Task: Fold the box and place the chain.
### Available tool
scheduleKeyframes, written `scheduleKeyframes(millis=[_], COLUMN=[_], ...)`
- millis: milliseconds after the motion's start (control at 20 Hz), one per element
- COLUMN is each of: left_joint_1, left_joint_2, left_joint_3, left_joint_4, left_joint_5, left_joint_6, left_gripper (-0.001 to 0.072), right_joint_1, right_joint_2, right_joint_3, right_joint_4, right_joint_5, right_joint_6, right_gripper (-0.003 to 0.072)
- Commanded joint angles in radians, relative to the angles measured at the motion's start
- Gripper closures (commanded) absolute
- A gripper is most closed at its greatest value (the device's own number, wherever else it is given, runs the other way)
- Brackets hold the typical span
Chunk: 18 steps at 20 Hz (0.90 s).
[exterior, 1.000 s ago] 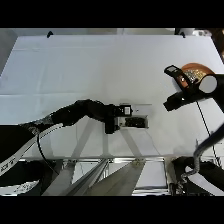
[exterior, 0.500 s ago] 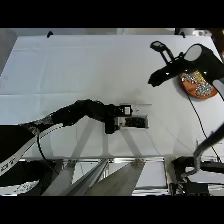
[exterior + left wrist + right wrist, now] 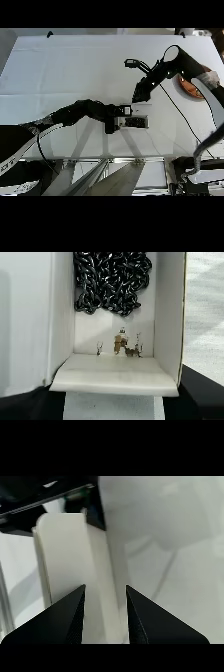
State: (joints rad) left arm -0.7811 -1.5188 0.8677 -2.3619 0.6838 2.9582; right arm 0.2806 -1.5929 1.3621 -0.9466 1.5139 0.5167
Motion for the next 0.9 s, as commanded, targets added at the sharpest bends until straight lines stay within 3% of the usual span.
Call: scheduleKeyframes(millis=[0, 250, 650, 850], left_joint_1=[0.000, 0.000, 0.000, 0.000], left_joint_2=[0.000, 0.000, -0.001, 0.000], left_joint_3=[0.000, 0.000, 0.000, 0.000], left_joint_4=[0.000, 0.000, 0.000, 0.000], left_joint_5=[0.000, 0.000, 0.000, 0.000], left_joint_6=[0.000, 0.000, 0.000, 0.000], left_gripper=[0.0637, 0.0637, 0.0637, 0.0637], right_joint_1=[0.030, 0.045, 0.045, 0.045], right_joint_2=[0.013, 0.063, 0.153, 0.204], right_joint_3=[0.001, -0.006, -0.187, -0.222], right_joint_4=[-0.001, -0.007, -0.055, -0.041], right_joint_5=[0.043, 0.074, 0.008, 0.004], right_joint_6=[-0.020, -0.019, -0.017, 0.030], right_gripper=[0.0399, 0.0399, 0.0355, 0.0347])
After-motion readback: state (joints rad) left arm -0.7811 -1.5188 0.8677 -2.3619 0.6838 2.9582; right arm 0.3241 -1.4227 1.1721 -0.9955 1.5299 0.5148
